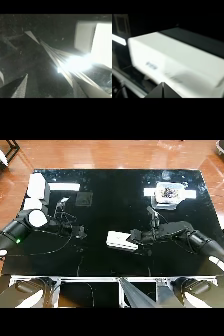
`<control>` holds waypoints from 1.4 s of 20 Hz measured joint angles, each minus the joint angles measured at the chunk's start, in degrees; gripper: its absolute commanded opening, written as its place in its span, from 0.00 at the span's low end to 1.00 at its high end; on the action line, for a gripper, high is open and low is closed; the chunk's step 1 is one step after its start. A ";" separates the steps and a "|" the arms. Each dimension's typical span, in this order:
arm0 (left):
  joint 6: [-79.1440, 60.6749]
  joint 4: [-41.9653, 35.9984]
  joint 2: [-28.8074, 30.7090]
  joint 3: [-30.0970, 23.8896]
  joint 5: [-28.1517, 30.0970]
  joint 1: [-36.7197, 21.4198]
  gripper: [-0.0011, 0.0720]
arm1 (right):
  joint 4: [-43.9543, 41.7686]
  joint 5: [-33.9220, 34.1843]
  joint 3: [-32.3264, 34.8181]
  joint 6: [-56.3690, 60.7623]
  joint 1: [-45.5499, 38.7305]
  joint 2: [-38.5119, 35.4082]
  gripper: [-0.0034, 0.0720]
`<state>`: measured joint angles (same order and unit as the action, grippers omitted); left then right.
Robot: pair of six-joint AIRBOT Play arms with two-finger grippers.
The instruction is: Fold the box and place the chain.
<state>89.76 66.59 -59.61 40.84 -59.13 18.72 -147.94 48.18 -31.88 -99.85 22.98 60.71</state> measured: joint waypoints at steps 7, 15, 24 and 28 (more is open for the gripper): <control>-10.95 -1.99 -5.88 10.03 -3.43 1.11 0.88 | 3.10 12.35 -1.46 -4.83 -11.26 -11.08 0.09; -48.76 -6.38 -14.93 19.02 -2.89 11.76 0.89 | 18.16 18.75 -1.57 -4.07 -31.47 -13.46 0.09; -77.57 -19.04 -22.21 19.98 1.03 18.21 0.89 | 20.28 12.48 -1.57 -5.22 -29.90 -13.62 0.09; -81.18 -19.93 -23.47 20.02 2.95 20.55 0.89 | 20.52 10.45 -1.57 -5.44 -29.14 -13.62 0.09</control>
